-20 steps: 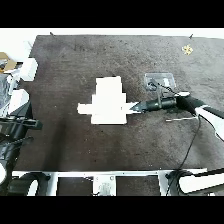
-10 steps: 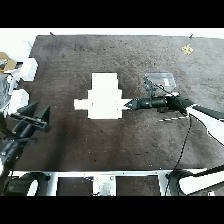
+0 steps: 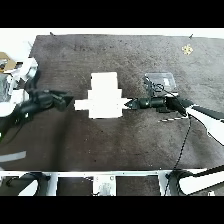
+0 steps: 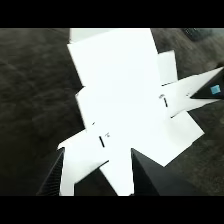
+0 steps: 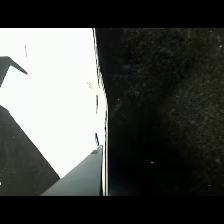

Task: Fold the box and place the chain.

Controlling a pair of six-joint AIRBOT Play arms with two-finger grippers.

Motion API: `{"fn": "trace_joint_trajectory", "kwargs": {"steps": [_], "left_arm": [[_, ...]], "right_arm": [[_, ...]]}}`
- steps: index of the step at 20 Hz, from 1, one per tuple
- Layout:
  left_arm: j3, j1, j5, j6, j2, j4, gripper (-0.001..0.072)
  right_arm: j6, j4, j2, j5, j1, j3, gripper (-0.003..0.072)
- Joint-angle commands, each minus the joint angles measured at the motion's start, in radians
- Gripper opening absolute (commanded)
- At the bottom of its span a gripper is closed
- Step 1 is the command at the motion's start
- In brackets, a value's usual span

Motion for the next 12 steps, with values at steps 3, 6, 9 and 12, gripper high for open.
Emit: {"fn": "trace_joint_trajectory", "kwargs": {"steps": [3, 6, 9, 12], "left_arm": [[0.509, 0.000, -0.401, -0.029, -0.516, 0.126, 0.0455], [0.774, 0.000, -0.457, -0.142, -0.710, 0.208, 0.0455], [1.008, 0.000, -0.593, -0.228, -0.874, 0.222, 0.0456], [1.142, -0.022, -0.679, -0.240, -0.985, 0.219, 0.0456]], "right_arm": [[-0.036, 0.000, 0.000, -0.010, 0.000, 0.000, 0.0005], [-0.040, 0.000, 0.000, -0.010, 0.000, -0.001, 0.0005], [-0.044, -0.007, -0.001, -0.011, 0.000, 0.000, 0.0006], [-0.043, -0.027, 0.000, -0.014, 0.000, -0.001, 0.0006]]}}
